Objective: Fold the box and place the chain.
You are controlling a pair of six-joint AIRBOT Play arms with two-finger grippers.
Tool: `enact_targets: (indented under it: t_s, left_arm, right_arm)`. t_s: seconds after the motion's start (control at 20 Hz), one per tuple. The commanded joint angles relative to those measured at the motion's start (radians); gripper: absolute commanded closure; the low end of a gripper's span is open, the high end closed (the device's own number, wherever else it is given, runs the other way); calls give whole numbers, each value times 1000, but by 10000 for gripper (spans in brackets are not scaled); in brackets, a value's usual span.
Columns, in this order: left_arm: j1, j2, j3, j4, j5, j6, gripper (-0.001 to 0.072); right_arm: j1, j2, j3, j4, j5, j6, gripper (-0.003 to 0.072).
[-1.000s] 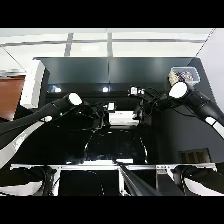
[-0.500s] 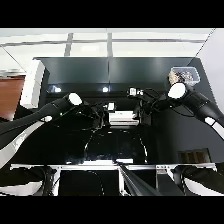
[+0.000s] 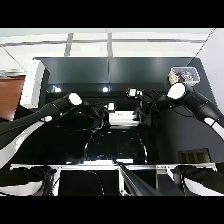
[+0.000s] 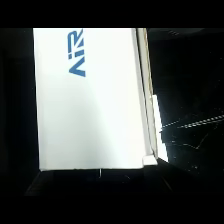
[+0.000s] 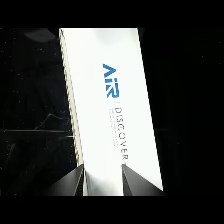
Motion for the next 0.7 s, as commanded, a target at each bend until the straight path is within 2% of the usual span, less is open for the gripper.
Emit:
enact_targets:
  t_s: [0.0,0.4,0.65]
  left_arm:
    - [-1,-1,0,0,1,-1,313]
    - [-1,-1,0,0,1,-1,312]
    - [-1,-1,0,0,-6,-1,312]
  right_arm:
    - [1,0,-7,-1,1,6,410]
    - [1,6,-23,0,1,18,411]
    - [-18,97,8,7,37,286,411]
